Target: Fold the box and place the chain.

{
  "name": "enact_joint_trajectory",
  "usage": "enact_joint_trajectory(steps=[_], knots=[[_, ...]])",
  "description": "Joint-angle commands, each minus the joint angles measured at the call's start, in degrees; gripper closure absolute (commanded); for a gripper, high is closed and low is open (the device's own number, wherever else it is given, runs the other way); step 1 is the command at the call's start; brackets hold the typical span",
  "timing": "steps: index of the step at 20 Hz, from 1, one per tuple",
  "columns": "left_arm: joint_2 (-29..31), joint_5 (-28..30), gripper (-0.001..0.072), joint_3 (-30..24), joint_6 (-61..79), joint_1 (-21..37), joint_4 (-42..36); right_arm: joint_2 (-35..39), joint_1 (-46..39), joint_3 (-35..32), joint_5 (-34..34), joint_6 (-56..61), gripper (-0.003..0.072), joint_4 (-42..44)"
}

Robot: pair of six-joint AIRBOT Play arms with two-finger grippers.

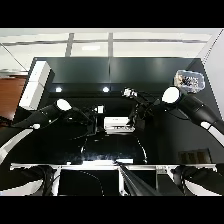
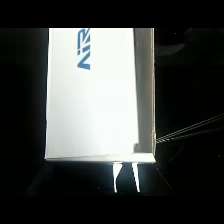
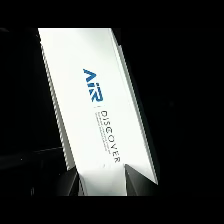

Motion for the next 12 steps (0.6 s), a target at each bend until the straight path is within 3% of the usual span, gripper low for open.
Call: enact_joint_trajectory(steps=[1, 12], knots=[[0.0, 0.0, 0.0305, 0.0, 0.1, 0.0, 0.0, 0.0, 1.4, -0.3, -0.4, 0.0, 0.039, 0.0], [0.0, 0.0, 0.0305, 0.0, 0.1, 0.0, 0.0, -0.1, 2.3, -0.8, -1.9, 0.0, 0.0378, -0.4]])
